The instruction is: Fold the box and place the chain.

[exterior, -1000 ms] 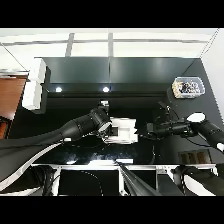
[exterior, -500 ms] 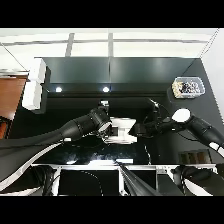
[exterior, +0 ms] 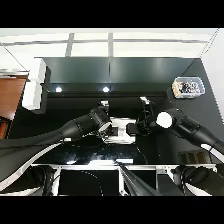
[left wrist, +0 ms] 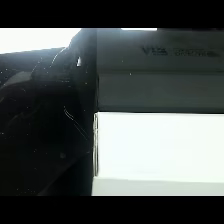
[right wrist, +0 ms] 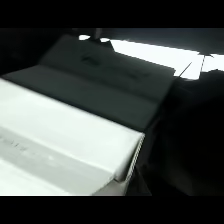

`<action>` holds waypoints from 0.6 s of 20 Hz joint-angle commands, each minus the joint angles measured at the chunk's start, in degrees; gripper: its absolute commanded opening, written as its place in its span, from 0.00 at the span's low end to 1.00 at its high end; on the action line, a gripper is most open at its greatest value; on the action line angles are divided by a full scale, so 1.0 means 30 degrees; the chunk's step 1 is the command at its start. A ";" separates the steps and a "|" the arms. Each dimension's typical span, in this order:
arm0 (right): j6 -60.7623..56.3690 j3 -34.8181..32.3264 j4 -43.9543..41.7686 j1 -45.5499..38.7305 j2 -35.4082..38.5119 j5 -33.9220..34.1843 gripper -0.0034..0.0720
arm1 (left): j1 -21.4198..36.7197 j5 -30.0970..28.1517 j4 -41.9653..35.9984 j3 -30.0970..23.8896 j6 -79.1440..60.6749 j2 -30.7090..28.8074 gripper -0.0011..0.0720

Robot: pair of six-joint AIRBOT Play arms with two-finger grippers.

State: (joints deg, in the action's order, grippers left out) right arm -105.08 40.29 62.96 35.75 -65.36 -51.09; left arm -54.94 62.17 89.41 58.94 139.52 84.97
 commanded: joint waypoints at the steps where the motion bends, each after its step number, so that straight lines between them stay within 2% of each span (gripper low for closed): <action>1: -0.3264 0.1406 0.4058 0.1319 -0.1100 -0.1902 0.62 | 0.0022 0.0000 0.0051 0.0015 -0.0007 0.0007 0.05; 3: -0.4510 0.2127 0.5020 0.1800 -0.1457 -0.2871 0.62 | 0.0022 0.0000 0.0051 0.0015 -0.0007 0.0007 0.05; 5: -0.5136 0.2550 0.5107 0.2193 -0.1603 -0.2885 0.53 | 0.0022 0.0000 0.0051 0.0015 -0.0007 0.0007 0.05; 12: -0.7155 0.2550 0.5100 0.3322 -0.2484 -0.2929 0.53 | 0.0022 0.0015 0.0051 0.0015 -0.0007 0.0007 0.05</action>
State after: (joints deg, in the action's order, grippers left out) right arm -123.76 47.70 77.58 44.53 -71.66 -59.75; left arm -54.94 62.19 89.52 58.94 139.52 84.97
